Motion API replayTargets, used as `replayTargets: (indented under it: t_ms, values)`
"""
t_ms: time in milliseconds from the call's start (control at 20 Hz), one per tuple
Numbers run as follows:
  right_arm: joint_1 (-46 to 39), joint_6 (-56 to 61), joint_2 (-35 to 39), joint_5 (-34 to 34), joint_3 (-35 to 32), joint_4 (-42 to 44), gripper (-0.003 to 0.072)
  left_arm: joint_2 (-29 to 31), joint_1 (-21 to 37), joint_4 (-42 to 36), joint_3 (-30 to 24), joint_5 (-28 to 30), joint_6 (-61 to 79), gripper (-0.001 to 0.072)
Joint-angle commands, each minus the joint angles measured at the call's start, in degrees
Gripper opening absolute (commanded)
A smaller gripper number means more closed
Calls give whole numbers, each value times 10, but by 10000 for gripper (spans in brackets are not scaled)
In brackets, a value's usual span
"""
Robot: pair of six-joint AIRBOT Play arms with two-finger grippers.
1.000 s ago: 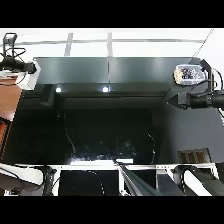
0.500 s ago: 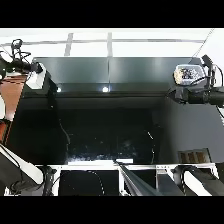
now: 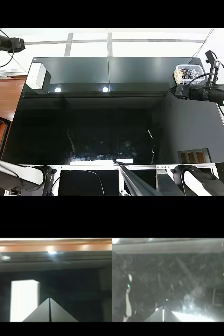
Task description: Fold the box and place the chain.
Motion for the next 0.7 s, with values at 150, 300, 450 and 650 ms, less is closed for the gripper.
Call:
replayTargets:
  t_ms: [150,300,450,650]
  values:
    - [97,-71,0,-63,6,-14,10,337,-116,-61,-407,124,-1,22]
    - [141,-71,-2,-126,-4,-110,9,476,-191,-5,-650,275,-5,22]
    - [154,-66,-8,-201,-47,-156,10,548,-206,-1,-772,322,-54,24]
    - [154,-66,-8,-156,-53,-183,11,561,-205,3,-781,293,-49,26]
